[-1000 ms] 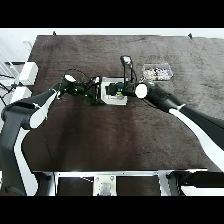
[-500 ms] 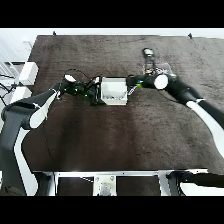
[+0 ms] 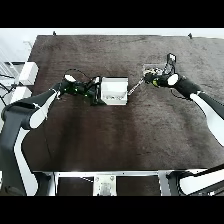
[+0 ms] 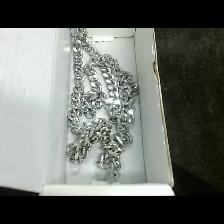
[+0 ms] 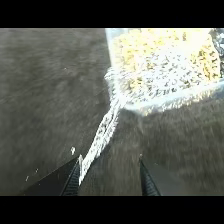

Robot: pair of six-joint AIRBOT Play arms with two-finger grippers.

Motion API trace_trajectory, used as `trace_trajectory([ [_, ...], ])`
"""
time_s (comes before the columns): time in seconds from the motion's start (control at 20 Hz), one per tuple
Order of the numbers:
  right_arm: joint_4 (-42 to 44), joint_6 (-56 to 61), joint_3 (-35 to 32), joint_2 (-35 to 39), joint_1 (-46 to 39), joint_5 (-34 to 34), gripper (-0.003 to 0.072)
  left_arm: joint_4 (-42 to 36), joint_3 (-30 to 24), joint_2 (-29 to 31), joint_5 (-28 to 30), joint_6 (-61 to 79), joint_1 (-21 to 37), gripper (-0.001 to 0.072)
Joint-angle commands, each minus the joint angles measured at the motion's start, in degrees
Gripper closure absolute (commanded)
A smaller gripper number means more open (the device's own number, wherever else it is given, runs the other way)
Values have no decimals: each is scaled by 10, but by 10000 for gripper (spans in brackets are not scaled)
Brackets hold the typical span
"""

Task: Fold the box and place the chain.

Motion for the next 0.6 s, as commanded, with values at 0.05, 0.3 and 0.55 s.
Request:
trace_trajectory([
  [0.05,9,2,62,-70,4,-9,256,0,0,0,0,0,0,131],
  [0.3,11,2,117,-113,8,16,378,0,0,0,0,0,0,131],
  [0.55,9,16,149,-130,7,45,347,0,0,0,0,0,0,131],
])
